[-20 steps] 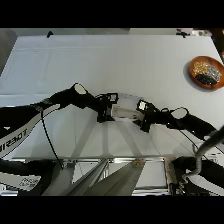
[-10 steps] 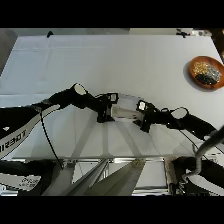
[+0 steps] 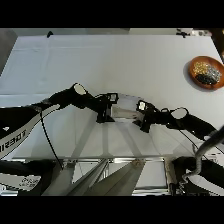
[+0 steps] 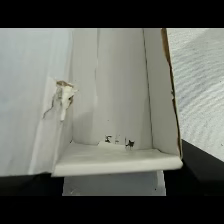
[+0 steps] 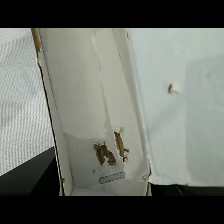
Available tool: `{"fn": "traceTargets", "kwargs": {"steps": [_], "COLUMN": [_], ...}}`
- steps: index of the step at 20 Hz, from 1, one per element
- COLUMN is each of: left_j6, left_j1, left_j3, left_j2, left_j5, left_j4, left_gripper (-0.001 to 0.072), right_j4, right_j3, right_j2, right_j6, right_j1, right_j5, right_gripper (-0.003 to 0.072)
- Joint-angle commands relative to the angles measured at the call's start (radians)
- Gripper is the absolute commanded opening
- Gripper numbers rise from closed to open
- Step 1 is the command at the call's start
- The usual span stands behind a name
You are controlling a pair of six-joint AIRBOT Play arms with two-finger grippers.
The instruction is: Fold the box and place the chain.
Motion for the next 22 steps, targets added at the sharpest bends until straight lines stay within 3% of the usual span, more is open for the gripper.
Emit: {"fn": "traceTargets", "kwargs": {"steps": [1, 7, 8, 10, 11, 16, 22], "left_j6": [0.001, 0.001, 0.001, 0.000, -0.016, -0.077, -0.169], "left_j1": [0.000, 0.000, 0.000, 0.001, 0.002, 0.004, 0.041], "left_j3": [0.000, 0.000, 0.000, 0.000, 0.000, 0.000, 0.000], "left_j2": [0.001, 0.001, 0.001, 0.001, 0.001, 0.002, 0.019], "left_j5": [-0.003, -0.003, -0.003, -0.003, -0.002, 0.001, 0.018], "left_j4": [-0.001, -0.001, -0.001, -0.001, -0.001, 0.002, 0.051], "left_gripper": [0.0458, 0.0458, 0.0458, 0.0458, 0.0459, 0.0461, 0.0459], "right_j4": [0.000, -0.003, -0.003, -0.003, -0.006, -0.177, -0.457], "right_j3": [0.000, 0.000, 0.000, 0.000, 0.000, 0.000, 0.000], "right_j2": [0.000, 0.003, 0.003, 0.005, 0.016, 0.153, 0.313], "right_j6": [0.001, 0.001, 0.002, 0.018, 0.034, 0.184, 0.447], "right_j1": [0.000, 0.000, 0.000, -0.001, -0.001, -0.001, -0.001], "right_j5": [-0.002, 0.028, 0.032, 0.032, 0.032, 0.058, 0.200], "right_gripper": [0.0411, 0.0402, 0.0445, 0.0692, 0.0709, 0.0709, 0.0709]}}
